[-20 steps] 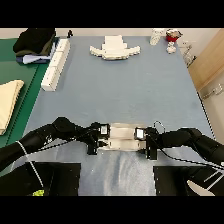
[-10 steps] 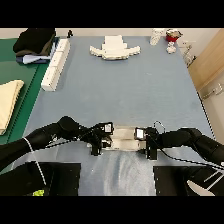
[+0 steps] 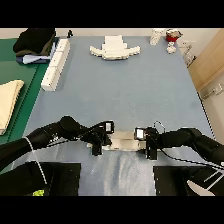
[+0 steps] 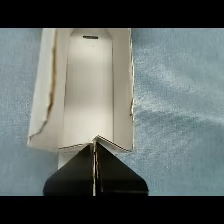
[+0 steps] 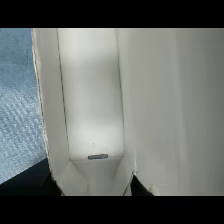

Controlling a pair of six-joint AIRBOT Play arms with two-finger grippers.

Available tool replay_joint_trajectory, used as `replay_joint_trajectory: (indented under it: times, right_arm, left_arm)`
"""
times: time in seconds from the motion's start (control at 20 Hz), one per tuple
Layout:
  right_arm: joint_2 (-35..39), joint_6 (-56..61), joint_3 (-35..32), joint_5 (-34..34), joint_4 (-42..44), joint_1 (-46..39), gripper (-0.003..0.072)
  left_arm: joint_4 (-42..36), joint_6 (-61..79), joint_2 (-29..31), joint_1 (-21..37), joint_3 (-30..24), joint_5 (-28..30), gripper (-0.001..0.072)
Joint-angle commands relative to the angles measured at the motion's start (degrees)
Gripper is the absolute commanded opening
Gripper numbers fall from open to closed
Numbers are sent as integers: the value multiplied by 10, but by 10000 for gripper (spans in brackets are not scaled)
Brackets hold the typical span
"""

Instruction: Fold the box.

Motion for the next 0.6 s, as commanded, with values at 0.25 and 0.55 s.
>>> replay_joint_trajectory:
  times: [0.25, 0.55]
  right_arm:
    - [1, 0, 0, 0, 0, 0, 507]
    - [0, 0, 0, 0, 0, 0, 507]
  left_arm:
    - [277, -592, 130, 67, 22, -53, 16]
    - [472, -977, 236, 231, 21, -158, 16]
